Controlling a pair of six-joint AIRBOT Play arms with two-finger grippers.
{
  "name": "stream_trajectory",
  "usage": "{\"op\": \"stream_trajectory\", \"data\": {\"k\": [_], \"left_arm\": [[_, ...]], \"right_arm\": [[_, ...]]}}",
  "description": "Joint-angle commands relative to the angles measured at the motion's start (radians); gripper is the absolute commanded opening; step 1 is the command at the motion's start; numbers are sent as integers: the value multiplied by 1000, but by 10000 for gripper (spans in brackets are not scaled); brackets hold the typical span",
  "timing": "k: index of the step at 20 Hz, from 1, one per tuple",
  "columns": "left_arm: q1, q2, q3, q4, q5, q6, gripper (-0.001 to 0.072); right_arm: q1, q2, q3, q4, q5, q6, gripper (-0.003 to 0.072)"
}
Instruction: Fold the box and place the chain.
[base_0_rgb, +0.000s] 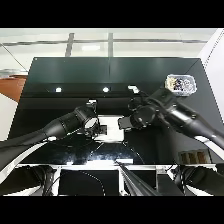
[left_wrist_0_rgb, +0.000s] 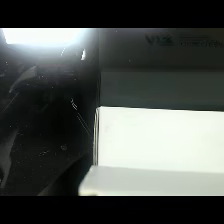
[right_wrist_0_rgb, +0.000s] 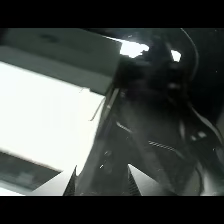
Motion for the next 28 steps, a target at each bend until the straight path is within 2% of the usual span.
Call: {"op": "stream_trajectory", "data": {"k": [1,4,7,9,12,14,16,17,20,21,22,24,28], "left_arm": [[0,0,0,0,3,-2,31],[0,0,0,0,3,-2,31],[0,0,0,0,3,-2,31],[0,0,0,0,2,-2,31],[0,0,0,1,6,-2,31],[0,0,0,1,7,-2,31],[0,0,0,1,6,-2,31],[0,0,0,1,6,-2,31],[0,0,0,4,7,-2,31],[1,0,0,5,7,-2,31],[2,0,0,6,7,-2,31],[2,0,0,8,6,-2,31],[3,0,0,3,7,-2,31]], "right_arm": [[-65,118,1,-12,-15,-71,383],[-143,174,1,-187,-47,-163,376],[-208,175,-15,-492,-48,-182,376],[-273,173,-48,-605,38,-181,376],[-426,145,-104,-615,234,-90,379],[-540,90,-101,-567,320,-16,707],[-655,8,-48,-396,419,-51,705],[-703,-47,7,-303,431,-69,704],[-816,-224,198,-105,345,-80,698],[-850,-283,256,-37,302,-80,574],[-874,-336,300,23,266,-80,538],[-898,-412,348,78,235,-69,538],[-901,-486,356,135,269,-46,538]]}}
